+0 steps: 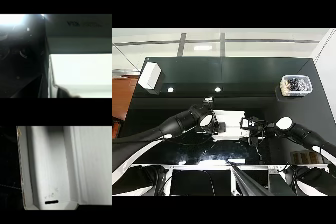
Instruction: Fold the box and place the chain.
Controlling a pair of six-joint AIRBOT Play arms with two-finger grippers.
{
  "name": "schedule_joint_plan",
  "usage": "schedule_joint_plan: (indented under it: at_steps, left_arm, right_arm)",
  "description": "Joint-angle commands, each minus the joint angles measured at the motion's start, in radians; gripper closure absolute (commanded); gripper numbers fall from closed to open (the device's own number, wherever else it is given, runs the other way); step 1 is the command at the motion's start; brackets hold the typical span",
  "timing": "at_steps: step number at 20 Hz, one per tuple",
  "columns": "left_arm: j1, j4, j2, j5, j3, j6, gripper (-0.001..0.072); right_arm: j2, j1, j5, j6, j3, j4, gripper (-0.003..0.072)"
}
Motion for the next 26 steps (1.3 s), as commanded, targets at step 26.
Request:
schedule_joint_plan:
  at_steps: [26]
  left_arm:
    - [-0.026,0.037,-0.067,-0.045,0.065,-0.019,0.0666]
  right_arm:
    - [0.0,0.0,0.0,0.0,0.0,0.0,0.0209]
